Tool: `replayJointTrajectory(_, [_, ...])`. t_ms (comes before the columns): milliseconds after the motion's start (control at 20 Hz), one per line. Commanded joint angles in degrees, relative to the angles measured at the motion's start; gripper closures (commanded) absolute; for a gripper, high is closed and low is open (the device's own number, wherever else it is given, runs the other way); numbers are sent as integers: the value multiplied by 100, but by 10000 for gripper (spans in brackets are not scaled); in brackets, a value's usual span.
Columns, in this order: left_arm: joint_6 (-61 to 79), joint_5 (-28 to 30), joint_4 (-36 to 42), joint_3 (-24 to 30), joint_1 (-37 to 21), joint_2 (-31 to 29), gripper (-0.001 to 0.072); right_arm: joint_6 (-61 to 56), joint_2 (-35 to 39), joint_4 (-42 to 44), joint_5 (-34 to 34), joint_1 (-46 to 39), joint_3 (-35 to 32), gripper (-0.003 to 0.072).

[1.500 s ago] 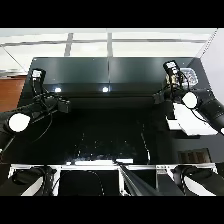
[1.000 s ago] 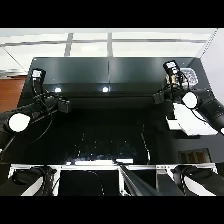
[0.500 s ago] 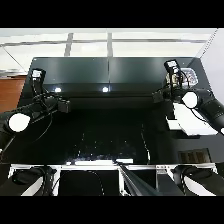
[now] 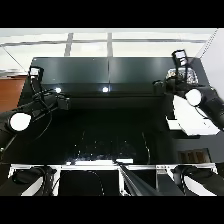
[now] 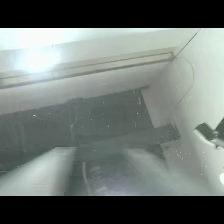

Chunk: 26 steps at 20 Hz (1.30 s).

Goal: Fold the box and place the chain.

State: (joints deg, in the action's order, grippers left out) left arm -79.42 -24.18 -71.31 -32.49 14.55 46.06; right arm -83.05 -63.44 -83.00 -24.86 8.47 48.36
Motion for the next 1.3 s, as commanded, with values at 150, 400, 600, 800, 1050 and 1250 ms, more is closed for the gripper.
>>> replayJointTrajectory(150, [7, 138, -2, 2, 2, 101, 2, -922, -68, -1193, -1154, -3034, 417, -22])
replayJointTrajectory(400, [7, 122, -2, 2, 2, 103, 2, 37, -675, 730, -2072, -6033, 942, -16])
replayJointTrajectory(600, [4, 98, 42, 2, 2, 103, 1, 2398, -2052, 1257, -4135, -6489, 2168, -16])
replayJointTrajectory(800, [4, 103, 44, 2, 2, 103, 1, 3283, -2848, 1399, -4962, -6476, 2470, -14])
replayJointTrajectory(1050, [-61, 105, 136, 2, 2, 103, 2, 3689, -3014, 1755, -4760, -6277, 2472, 276])
replayJointTrajectory(1250, [-59, 105, 151, 2, 2, 103, 2, 3812, -2968, 1742, -5200, -6061, 2472, 671])
